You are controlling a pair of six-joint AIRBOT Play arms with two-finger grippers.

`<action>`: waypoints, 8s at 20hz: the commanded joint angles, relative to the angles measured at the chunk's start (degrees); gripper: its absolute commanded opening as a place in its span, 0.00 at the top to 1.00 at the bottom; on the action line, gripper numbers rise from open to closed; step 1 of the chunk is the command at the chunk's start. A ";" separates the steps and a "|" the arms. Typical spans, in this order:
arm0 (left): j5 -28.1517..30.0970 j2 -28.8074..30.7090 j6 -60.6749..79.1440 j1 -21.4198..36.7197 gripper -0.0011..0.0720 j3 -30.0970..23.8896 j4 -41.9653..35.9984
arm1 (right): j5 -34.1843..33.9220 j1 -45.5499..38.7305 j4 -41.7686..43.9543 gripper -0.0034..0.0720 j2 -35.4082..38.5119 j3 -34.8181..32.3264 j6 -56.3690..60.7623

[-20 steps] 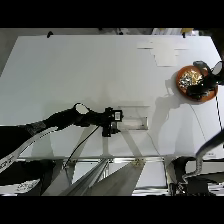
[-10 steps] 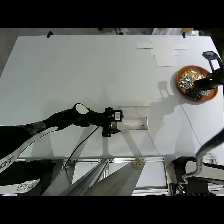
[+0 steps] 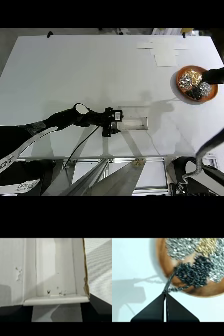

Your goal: Fold the box and place the chain.

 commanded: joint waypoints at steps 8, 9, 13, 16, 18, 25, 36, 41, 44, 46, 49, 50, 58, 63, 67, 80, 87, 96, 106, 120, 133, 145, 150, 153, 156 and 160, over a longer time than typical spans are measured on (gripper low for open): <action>0.00 0.04 0.00 0.00 0.61 0.02 0.00 | 14.08 15.91 12.35 0.94 21.16 -0.13 0.76; 0.00 0.04 0.00 0.00 0.61 0.00 0.00 | 14.86 17.75 12.33 0.94 22.32 -0.13 0.94; 0.00 0.04 0.00 0.00 0.61 0.00 0.00 | 16.74 24.33 12.44 0.94 26.73 -0.39 3.54; 0.00 0.04 0.00 0.00 0.61 0.02 0.00 | 15.74 29.55 16.33 0.94 29.27 -3.48 3.67; 0.00 0.04 0.00 0.00 0.61 0.00 0.00 | 13.31 33.03 19.19 0.94 29.99 -7.52 3.61; 0.00 0.04 0.00 0.00 0.61 0.00 0.00 | -5.07 42.75 19.23 0.94 29.14 -24.83 1.88; 0.00 0.04 0.00 0.00 0.61 0.00 0.00 | -16.61 43.87 19.89 0.94 11.91 -32.30 -2.82; 0.00 0.04 0.00 0.00 0.61 0.00 0.00 | -18.21 47.32 19.32 0.93 6.80 -32.30 -2.82; 0.00 0.04 0.00 0.00 0.61 0.02 0.00 | -18.27 47.93 19.15 0.68 6.60 -31.82 -2.82; 0.00 0.04 0.00 0.00 0.61 0.00 0.00 | -14.38 47.82 16.63 0.69 6.91 -28.76 -2.69; 0.00 0.04 0.00 0.00 0.61 0.00 0.00 | -6.95 47.54 7.78 0.71 6.95 -20.04 1.90; 0.00 0.04 0.00 0.00 0.61 0.02 0.00 | -4.90 46.51 5.18 0.77 6.95 -16.83 3.56; 0.02 0.04 0.00 0.00 0.61 0.02 0.00 | 0.87 26.08 0.48 0.94 6.49 -11.52 9.22; 0.00 0.04 0.00 0.00 0.61 0.00 0.00 | -5.35 23.67 0.02 0.43 1.66 -17.44 10.73; 0.00 0.04 0.00 0.00 0.61 0.00 0.00 | -6.10 23.78 -0.20 0.60 -4.11 -20.39 11.26; 0.00 0.04 0.00 0.00 0.61 0.02 0.00 | -8.79 28.85 -2.45 0.69 -11.15 -22.73 13.31; 0.00 0.04 0.00 0.00 0.61 0.02 0.00 | -8.59 28.85 -3.98 0.48 -11.17 -23.17 14.43; 0.00 0.04 0.00 0.00 0.61 0.00 0.00 | -12.04 28.85 -3.30 0.52 -13.25 -24.76 15.98; 0.00 0.04 0.00 0.00 0.61 0.00 0.00 | -7.85 28.85 -3.37 0.94 -8.48 -24.76 16.52; -0.20 0.04 0.00 0.02 0.61 0.00 0.00 | -2.27 39.95 18.29 0.94 25.07 -24.76 13.57; -0.39 0.04 0.00 0.00 0.61 0.02 0.00 | -16.68 53.66 17.18 0.94 16.76 -26.38 12.92; -0.39 0.04 0.00 0.00 0.61 0.02 0.00 | -20.50 50.75 15.96 0.68 8.44 -26.73 11.91; -0.42 0.04 0.00 0.00 0.61 0.00 0.00 | -11.61 39.26 11.52 0.75 8.44 -13.70 10.67; -0.42 0.04 0.00 0.00 0.61 0.00 0.00 | -13.11 31.76 3.19 0.80 7.76 -13.09 10.91; -0.42 0.04 0.00 0.00 0.61 0.00 0.00 | -10.93 25.42 -0.90 0.91 3.34 -13.11 12.48; -0.42 0.04 0.00 0.00 0.61 0.00 0.00 | -8.00 23.26 -1.79 0.94 -4.11 -13.60 12.96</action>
